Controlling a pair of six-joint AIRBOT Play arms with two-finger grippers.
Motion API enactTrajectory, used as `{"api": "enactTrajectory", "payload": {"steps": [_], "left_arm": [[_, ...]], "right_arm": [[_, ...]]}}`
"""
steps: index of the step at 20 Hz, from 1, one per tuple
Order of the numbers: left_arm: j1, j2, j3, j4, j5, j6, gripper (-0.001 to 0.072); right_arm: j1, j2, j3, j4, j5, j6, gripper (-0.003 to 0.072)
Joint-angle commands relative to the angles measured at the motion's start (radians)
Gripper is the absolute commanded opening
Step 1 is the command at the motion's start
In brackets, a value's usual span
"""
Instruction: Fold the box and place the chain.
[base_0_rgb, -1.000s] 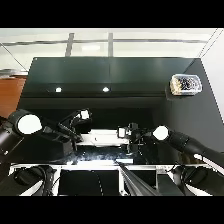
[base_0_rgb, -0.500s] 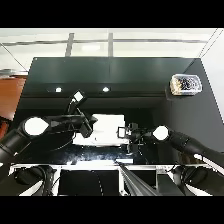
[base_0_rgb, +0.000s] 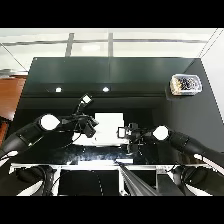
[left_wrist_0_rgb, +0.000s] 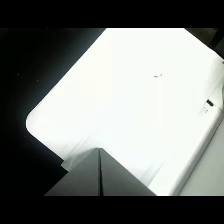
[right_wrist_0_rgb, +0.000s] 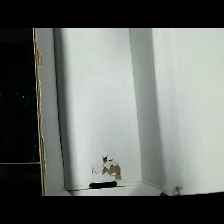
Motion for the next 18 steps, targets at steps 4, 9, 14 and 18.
{"api": "enactTrajectory", "payload": {"steps": [4, 9, 14, 18], "left_arm": [[-0.011, -0.033, 0.002, 0.011, -0.095, 0.098, 0.0028], [0.003, 0.050, 0.056, 0.130, -0.123, 0.077, 0.0122], [0.100, 0.238, 0.071, 0.351, -0.271, -0.053, 0.0714], [0.183, 0.274, 0.021, 0.399, -0.455, 0.080, 0.0713]], "right_arm": [[0.000, 0.000, 0.001, 0.000, 0.000, 0.000, 0.0390], [0.000, 0.000, 0.001, 0.000, 0.000, 0.000, 0.0390], [0.000, 0.000, 0.001, 0.000, 0.000, 0.000, 0.0390], [0.000, 0.000, 0.001, 0.000, 0.000, 0.000, 0.0390]]}}
